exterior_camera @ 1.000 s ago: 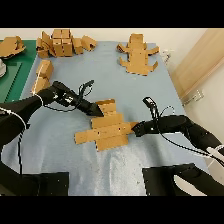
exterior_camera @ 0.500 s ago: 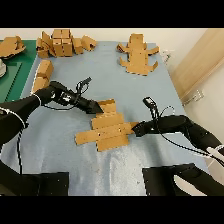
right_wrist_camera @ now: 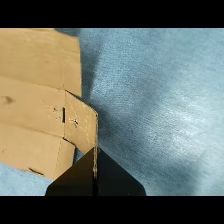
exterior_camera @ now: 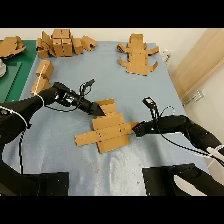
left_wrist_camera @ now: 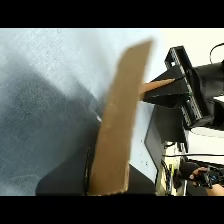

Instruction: Fold the box.

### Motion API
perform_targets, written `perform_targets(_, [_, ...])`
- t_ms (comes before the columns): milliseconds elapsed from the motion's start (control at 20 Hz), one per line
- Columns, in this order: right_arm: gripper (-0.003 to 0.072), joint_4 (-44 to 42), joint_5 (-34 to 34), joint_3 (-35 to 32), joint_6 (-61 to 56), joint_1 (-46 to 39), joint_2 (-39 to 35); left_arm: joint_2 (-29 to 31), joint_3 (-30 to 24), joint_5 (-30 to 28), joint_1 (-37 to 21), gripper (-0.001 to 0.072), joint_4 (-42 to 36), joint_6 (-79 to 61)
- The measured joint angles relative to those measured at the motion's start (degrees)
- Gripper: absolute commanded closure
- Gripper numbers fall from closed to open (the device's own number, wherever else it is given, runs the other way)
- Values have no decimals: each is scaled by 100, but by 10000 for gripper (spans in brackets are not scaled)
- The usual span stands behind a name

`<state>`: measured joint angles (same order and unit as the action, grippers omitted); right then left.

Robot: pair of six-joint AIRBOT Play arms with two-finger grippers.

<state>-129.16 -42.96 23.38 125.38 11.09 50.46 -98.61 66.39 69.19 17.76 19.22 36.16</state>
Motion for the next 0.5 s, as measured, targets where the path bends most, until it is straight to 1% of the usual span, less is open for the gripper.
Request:
perform_targets(50, [687, 0, 0, 0, 0, 0, 0, -4, -2, -4, 4, 608, 7, -17])
perform_targets(100, [687, 0, 0, 0, 0, 0, 0, -4, -2, -4, 4, 643, 7, -35])
perform_targets(150, [685, 0, 0, 0, 0, 0, 0, -4, -2, -4, 4, 697, 0, -48])
perform_targets(200, [676, -2, 2, 0, 0, 0, 0, -4, -2, -4, 4, 697, 7, -85])
perform_targets(250, [528, -2, 0, 0, 0, 0, 0, -7, -2, -11, 4, 697, 2, -127])
perform_targets(300, [346, -7, 9, 0, 0, 0, 0, -9, -2, -33, 4, 697, 11, -168])
perform_targets(350, [313, -4, 15, 0, 0, 0, 0, -9, -2, -68, 4, 697, 13, -212])
perform_targets(500, [323, 85, 299, 0, -63, -28, 0, -7, -2, -94, 28, 697, 2, -337])
